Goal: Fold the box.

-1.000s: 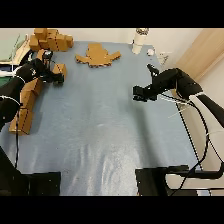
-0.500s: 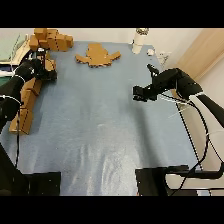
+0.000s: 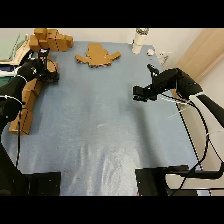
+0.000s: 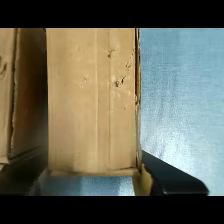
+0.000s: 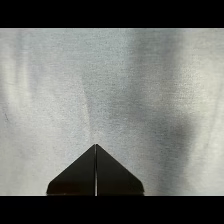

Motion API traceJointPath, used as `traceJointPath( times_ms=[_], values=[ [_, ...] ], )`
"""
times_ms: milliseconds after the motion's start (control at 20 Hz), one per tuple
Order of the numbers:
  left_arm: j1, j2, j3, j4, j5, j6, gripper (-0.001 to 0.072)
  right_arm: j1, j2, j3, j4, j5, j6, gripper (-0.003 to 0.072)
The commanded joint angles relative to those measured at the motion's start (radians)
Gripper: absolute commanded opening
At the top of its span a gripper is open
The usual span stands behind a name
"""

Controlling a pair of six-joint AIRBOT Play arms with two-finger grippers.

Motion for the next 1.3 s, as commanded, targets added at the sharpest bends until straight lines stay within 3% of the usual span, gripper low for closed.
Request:
traceJointPath(
  times_ms=[0, 400, 650, 800, 900, 1050, 1250],
  values=[
    [-0.003, -0.001, 0.001, -0.002, -0.022, 0.010, 0.0685, 0.000, -0.001, 0.001, 0.000, 0.000, 0.000, 0.0005],
    [-0.003, 0.035, 0.014, 0.027, -0.132, 0.010, 0.0694, 0.000, -0.001, 0.001, 0.000, 0.000, 0.000, 0.0005],
    [-0.005, 0.093, 0.022, 0.021, -0.349, 0.003, 0.0694, 0.000, -0.001, 0.001, 0.000, 0.000, 0.000, 0.0005],
    [-0.005, 0.116, 0.022, -0.072, -0.494, 0.002, 0.0674, 0.000, -0.001, 0.001, 0.000, 0.000, 0.000, 0.0005],
    [-0.005, 0.121, 0.022, -0.176, -0.587, 0.016, 0.0024, 0.000, -0.001, 0.001, 0.000, 0.000, 0.000, 0.0005],
    [-0.027, 0.126, 0.021, -0.279, -0.653, 0.034, 0.0011, 0.000, -0.001, 0.001, 0.000, 0.000, 0.000, 0.0005],
    [-0.164, 0.201, -0.013, -0.280, -0.697, 0.080, 0.0009, 0.000, 0.000, 0.001, 0.000, 0.000, 0.000, 0.0005]
  ],
)
